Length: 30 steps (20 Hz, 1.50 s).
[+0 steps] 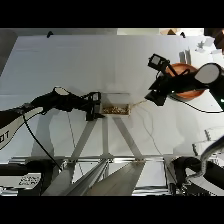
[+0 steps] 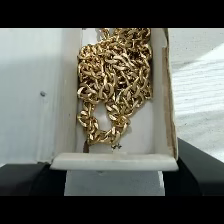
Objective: Fold the box and place the chain.
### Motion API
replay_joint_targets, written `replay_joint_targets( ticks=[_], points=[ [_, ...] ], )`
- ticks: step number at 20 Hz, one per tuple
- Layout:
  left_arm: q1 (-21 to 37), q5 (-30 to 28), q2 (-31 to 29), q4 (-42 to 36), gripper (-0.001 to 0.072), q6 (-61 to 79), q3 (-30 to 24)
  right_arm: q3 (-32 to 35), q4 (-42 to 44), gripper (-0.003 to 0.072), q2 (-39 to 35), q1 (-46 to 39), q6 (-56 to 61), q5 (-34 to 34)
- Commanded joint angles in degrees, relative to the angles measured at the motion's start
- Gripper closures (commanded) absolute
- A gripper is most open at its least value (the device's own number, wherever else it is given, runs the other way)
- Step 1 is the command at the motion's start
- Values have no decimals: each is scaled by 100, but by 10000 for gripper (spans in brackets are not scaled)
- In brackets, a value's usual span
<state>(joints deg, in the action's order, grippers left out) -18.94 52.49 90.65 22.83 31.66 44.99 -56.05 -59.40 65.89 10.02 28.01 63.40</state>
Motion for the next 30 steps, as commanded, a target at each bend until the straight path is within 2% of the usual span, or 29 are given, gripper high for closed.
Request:
replay_joint_targets(
  ticks=[1,2,4,7,8,12,16,19,21,24,25,26,27,29,30],
  points=[
    [2,0,-2,2,370,2,0,4,789,154,835,-289,-2127,284],
    [4,0,-2,2,370,2,0,7,1023,99,1108,-289,-2494,208],
    [2,0,-2,2,370,2,0,11,1386,82,1547,-289,-2938,-120],
    [4,0,-2,2,370,2,0,122,1921,71,1978,-249,-3952,-105],
    [2,2,-2,2,371,2,0,201,1934,19,2026,-223,-4242,-136],
    [2,0,-2,0,370,2,0,551,1978,14,2085,-122,-4516,-208],
    [2,0,-2,0,370,2,0,706,2660,15,2085,68,-4809,-293],
    [4,0,-2,2,370,2,0,715,2761,56,2103,109,-4802,-424],
    [2,2,-2,2,370,2,0,715,2677,303,2105,109,-4798,-415],
    [2,0,-2,2,370,2,0,715,2581,412,2105,109,-4793,-411],
    [2,0,-2,2,370,2,0,715,2474,500,2105,109,-4739,-409],
    [2,0,-2,2,370,2,0,715,2328,543,2103,109,-4627,-411],
    [2,2,-2,2,370,2,0,715,2175,544,2103,109,-4398,-411],
    [2,0,-2,2,370,2,0,715,1908,675,2103,109,-3786,-411],
    [2,0,-2,2,370,2,0,715,1832,675,2103,109,-3526,-413]
  ],
)
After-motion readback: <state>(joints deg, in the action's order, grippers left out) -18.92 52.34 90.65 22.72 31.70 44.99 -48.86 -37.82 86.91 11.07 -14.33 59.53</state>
